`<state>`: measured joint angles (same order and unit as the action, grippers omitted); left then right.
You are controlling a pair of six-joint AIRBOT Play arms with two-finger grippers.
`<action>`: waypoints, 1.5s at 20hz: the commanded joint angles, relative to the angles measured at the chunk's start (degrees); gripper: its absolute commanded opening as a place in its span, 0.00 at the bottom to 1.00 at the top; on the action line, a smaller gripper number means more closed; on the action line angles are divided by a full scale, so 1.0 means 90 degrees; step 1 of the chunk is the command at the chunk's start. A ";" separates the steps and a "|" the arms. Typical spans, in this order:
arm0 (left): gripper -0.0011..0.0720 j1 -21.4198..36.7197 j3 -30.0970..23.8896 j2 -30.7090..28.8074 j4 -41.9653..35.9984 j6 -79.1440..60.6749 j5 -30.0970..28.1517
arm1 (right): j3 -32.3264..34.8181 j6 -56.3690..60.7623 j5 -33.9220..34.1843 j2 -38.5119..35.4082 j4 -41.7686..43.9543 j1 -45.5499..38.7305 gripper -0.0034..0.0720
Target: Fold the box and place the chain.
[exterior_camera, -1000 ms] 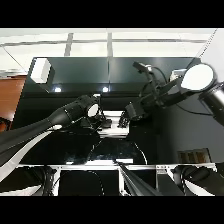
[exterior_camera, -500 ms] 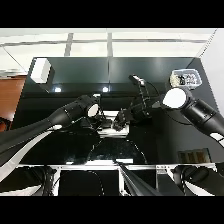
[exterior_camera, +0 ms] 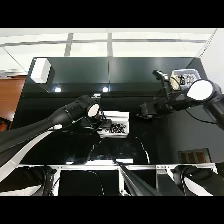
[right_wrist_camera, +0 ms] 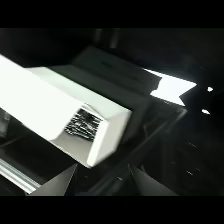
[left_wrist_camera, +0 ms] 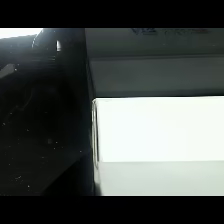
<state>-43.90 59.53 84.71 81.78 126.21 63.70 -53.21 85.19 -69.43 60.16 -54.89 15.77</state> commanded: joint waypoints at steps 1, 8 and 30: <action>0.05 -0.0007 0.0078 0.0024 0.0029 0.0495 -0.0051 | 0.0002 -0.0177 -0.0238 -0.0117 -0.0291 -0.0374 0.55; 0.05 -0.0058 0.0415 0.0138 0.0168 0.1195 -0.0046 | 0.0005 -0.0185 0.0124 -0.0114 -0.0245 -0.0362 0.55; 0.87 0.3342 -0.2892 -0.3895 -0.2001 -0.3655 -0.0959 | 0.0002 -0.0163 0.0187 -0.0114 -0.0248 -0.0362 0.55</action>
<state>-27.09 46.74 56.18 86.28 111.42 67.48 -53.21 83.77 -67.99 59.18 -57.04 12.51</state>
